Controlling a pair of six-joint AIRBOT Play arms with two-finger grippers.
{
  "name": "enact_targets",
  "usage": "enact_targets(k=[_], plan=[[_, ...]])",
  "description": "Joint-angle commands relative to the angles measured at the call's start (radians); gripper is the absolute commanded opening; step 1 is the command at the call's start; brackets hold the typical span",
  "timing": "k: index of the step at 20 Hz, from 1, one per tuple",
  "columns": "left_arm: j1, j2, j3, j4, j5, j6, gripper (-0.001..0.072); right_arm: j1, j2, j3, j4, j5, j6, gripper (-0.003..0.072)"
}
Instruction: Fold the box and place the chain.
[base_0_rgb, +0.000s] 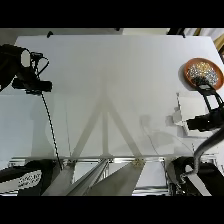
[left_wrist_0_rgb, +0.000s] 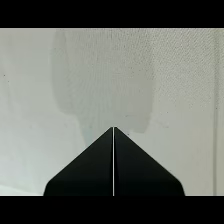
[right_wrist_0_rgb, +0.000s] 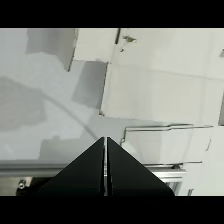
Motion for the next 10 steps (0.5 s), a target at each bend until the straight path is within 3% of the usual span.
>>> enact_targets(k=[1, 8, 9, 10], plan=[[0.001, 0.001, 0.000, 0.000, 0.000, 0.000, 0.0015, -0.108, 0.001, 0.000, -0.032, -0.072, -0.008, 0.0013], [0.001, 0.001, 0.000, 0.000, 0.000, 0.000, 0.0015, -0.342, -0.043, 0.001, -0.234, -0.343, -0.003, 0.0041], [0.001, 0.001, 0.000, 0.000, 0.000, 0.000, 0.0015, -0.375, -0.070, 0.002, -0.269, -0.372, -0.003, 0.0176], [0.001, 0.001, 0.000, 0.000, 0.000, 0.000, 0.0015, -0.418, -0.108, 0.009, -0.289, -0.402, 0.000, 0.0263]])
